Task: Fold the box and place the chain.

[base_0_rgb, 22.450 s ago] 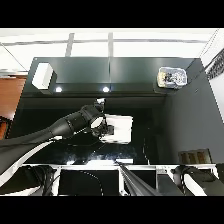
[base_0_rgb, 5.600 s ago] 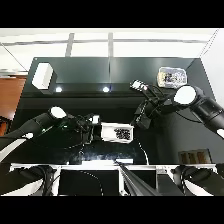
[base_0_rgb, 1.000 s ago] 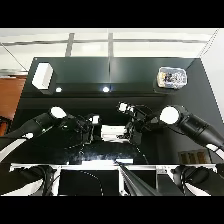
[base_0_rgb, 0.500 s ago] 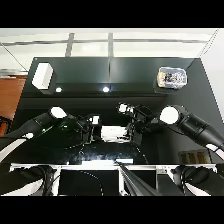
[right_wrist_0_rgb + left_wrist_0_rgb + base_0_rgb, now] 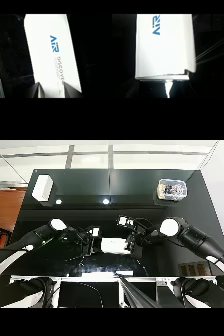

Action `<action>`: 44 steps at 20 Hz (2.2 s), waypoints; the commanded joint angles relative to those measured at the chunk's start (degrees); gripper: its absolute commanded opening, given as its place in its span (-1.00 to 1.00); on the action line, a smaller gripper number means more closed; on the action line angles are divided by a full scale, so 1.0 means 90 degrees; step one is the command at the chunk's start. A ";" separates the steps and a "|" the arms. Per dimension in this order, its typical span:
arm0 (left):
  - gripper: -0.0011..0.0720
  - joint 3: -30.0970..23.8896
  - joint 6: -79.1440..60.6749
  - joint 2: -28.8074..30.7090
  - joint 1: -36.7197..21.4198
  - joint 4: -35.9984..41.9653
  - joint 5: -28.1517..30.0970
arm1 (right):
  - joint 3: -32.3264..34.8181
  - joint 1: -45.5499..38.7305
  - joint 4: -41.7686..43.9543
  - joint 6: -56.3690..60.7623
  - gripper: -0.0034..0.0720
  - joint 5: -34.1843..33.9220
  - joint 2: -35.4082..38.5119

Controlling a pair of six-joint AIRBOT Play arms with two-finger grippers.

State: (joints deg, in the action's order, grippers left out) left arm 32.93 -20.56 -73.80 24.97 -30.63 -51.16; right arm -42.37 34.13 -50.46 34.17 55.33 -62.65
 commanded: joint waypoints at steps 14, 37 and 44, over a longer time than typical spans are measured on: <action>0.27 0.0005 0.0000 -0.0005 0.0000 0.0000 0.0007 | 0.0000 0.0002 0.0010 0.0238 -0.27 -0.0034 0.0002; 0.28 0.0005 0.0000 -0.0005 0.0000 0.0000 0.0007 | -0.0017 0.0002 0.0005 0.0415 -0.27 -0.0090 0.0068; 0.27 0.0005 0.0000 -0.0005 0.0000 0.0000 0.0007 | -0.0015 0.0005 -0.0024 0.0415 -0.27 0.0044 0.0066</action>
State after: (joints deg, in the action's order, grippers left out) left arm 32.93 -20.62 -73.80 24.97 -30.63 -51.16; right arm -42.48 34.13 -50.50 37.82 55.00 -62.08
